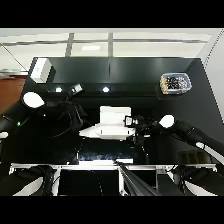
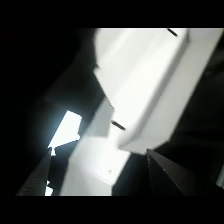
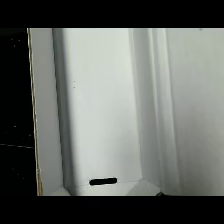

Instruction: Fold the box and place the chain.

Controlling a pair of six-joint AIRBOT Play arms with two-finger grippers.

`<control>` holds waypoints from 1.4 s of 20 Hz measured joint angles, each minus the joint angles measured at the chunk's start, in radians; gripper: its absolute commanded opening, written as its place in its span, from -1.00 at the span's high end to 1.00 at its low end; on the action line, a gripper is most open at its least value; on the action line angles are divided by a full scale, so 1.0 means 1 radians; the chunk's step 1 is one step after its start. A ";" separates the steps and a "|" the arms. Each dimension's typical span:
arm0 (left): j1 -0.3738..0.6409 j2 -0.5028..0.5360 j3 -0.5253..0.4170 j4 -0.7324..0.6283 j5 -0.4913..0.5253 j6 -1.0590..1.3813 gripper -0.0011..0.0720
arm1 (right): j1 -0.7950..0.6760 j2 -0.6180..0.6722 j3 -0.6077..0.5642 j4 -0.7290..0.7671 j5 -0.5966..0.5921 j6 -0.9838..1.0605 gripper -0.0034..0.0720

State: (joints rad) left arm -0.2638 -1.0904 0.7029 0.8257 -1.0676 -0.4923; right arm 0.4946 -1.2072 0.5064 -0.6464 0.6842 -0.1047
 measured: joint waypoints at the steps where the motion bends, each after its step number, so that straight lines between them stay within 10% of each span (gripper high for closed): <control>1: -0.011 0.003 -0.023 0.016 0.005 0.025 -0.97 | 0.000 0.000 0.000 0.000 -0.001 0.000 -0.36; 17: -0.216 -0.068 -0.132 0.044 0.301 0.393 -0.90 | 0.000 0.000 0.000 0.000 -0.013 0.000 -0.36; 18: -0.220 -0.070 -0.132 0.040 0.307 0.404 -0.84 | 0.000 0.000 0.000 0.000 -0.013 0.000 -0.36; 20: -0.225 -0.072 -0.132 0.035 0.320 0.420 -0.05 | 0.000 0.000 0.000 0.000 -0.013 0.000 -0.36; 28: -0.230 -0.074 -0.132 -0.014 0.308 0.438 0.24 | 0.000 0.000 0.000 0.000 -0.013 0.000 -0.36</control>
State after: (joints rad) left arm -0.4934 -1.1641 0.5705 0.8116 -0.7593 -0.0544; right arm 0.4946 -1.2072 0.5064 -0.6464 0.6708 -0.1047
